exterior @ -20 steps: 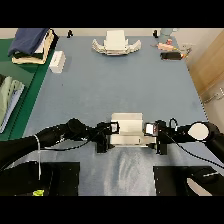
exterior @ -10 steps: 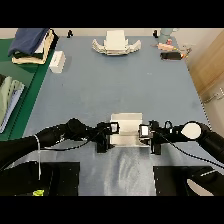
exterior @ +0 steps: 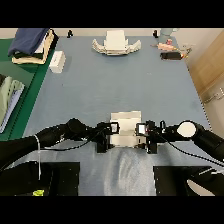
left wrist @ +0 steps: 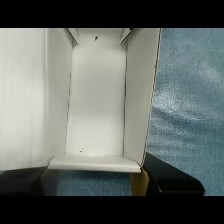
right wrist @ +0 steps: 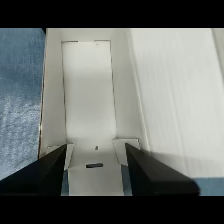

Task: Fold the box.

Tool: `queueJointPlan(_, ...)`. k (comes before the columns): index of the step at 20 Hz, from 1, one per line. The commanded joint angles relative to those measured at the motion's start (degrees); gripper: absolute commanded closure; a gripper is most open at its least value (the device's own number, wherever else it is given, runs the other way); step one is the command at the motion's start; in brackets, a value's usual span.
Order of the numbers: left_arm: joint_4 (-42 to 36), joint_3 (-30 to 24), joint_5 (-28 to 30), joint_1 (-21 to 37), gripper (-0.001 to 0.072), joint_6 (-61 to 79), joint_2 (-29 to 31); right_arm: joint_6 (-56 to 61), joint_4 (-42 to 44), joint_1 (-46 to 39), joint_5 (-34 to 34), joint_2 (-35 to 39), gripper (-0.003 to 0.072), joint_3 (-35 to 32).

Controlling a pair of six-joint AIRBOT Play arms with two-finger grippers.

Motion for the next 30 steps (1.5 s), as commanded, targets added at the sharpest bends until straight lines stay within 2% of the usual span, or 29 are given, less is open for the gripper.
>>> queueJointPlan(1, -0.02, 0.02, 0.02, 0.0, 0.0245, -0.02, -0.04, 0.7, 0.07, 0.15, 0.0, -0.28, 0.0075, -0.04)
queueJointPlan(8, -0.02, 0.02, 0.02, 0.0, 0.0245, -0.02, -0.04, 5.07, -3.23, 0.13, 1.25, 1.66, 0.0093, -0.04)
queueJointPlan(9, -0.02, 0.02, 0.02, 0.0, 0.0245, -0.02, -0.04, 6.95, -4.07, 0.15, 1.42, 2.62, 0.014, 0.0)
queueJointPlan(13, -0.02, 0.02, 0.02, 0.0, 0.0245, -0.02, -0.04, 21.11, -10.51, 0.13, 2.73, 9.14, 0.0537, 0.02)
queueJointPlan(16, -0.02, 0.02, 0.02, 0.0, 0.0245, -0.02, -0.04, 41.0, -19.89, 0.09, 3.34, 14.14, 0.0681, 0.02)
queueJointPlan(19, -0.02, 0.02, 0.02, 0.0, 0.0245, -0.02, -0.04, 68.91, -35.95, 0.07, 6.82, 17.86, 0.0681, 1.29)
queueJointPlan(21, -0.02, 0.02, 0.02, 0.0, 0.0245, -0.02, -0.04, 94.68, -49.27, 0.0, 9.46, 19.58, 0.0682, 2.75)
queueJointPlan(22, -0.02, 0.04, 0.0, 0.0, 0.0245, -0.02, -0.04, 104.17, -52.96, -0.44, 11.5, 19.93, 0.0681, 3.23)
queueJointPlan(24, -0.02, 0.04, 0.02, 0.0, 0.0245, -0.02, -0.04, 111.34, -54.18, -2.25, 15.98, 19.26, 0.0682, 3.28)
queueJointPlan(26, -0.02, 0.02, 0.02, 0.0, 0.0245, -0.02, -0.04, 113.66, -52.61, -4.59, 19.54, 16.92, 0.0682, 3.28)
queueJointPlan(30, -0.02, 0.02, 0.02, 0.0, 0.0245, -0.04, -0.04, 111.71, -44.02, -6.43, 16.63, 10.34, 0.0683, 2.12)
